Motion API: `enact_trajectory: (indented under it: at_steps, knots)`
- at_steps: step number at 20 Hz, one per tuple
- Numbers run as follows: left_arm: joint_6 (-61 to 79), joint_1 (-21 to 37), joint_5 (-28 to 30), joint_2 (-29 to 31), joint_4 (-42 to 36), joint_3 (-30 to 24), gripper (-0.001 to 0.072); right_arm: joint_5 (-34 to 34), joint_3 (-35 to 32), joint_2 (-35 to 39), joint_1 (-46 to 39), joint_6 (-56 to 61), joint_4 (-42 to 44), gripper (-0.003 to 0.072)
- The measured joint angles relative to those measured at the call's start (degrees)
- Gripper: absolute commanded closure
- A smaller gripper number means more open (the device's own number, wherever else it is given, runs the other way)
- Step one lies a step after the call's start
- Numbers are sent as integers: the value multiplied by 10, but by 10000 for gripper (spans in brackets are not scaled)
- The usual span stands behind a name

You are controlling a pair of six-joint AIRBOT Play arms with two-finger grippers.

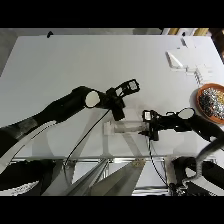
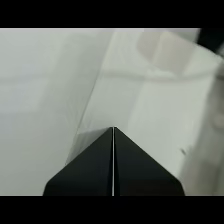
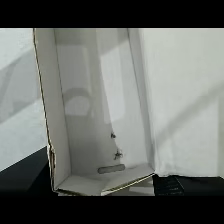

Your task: Fold the box and place the chain.

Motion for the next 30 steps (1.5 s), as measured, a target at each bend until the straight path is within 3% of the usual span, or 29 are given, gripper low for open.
enact_trajectory:
  at_steps: [5,13,15,17,18,22,30]
  knots:
    - [-29,-19,-126,26,52,-5,709,0,0,0,0,0,0,290]
    - [-37,-24,-176,29,60,-49,707,1,0,0,0,0,0,290]
    - [-33,-13,-176,37,62,-73,665,1,0,0,0,0,0,290]
    - [-14,-1,-170,44,61,-97,548,1,0,0,0,0,0,290]
    - [2,3,-164,47,59,-108,546,1,0,0,0,0,0,290]
    - [101,14,-115,51,36,-143,298,1,0,0,0,0,0,290]
    - [213,17,-18,49,-12,-170,295,1,0,0,0,0,0,290]
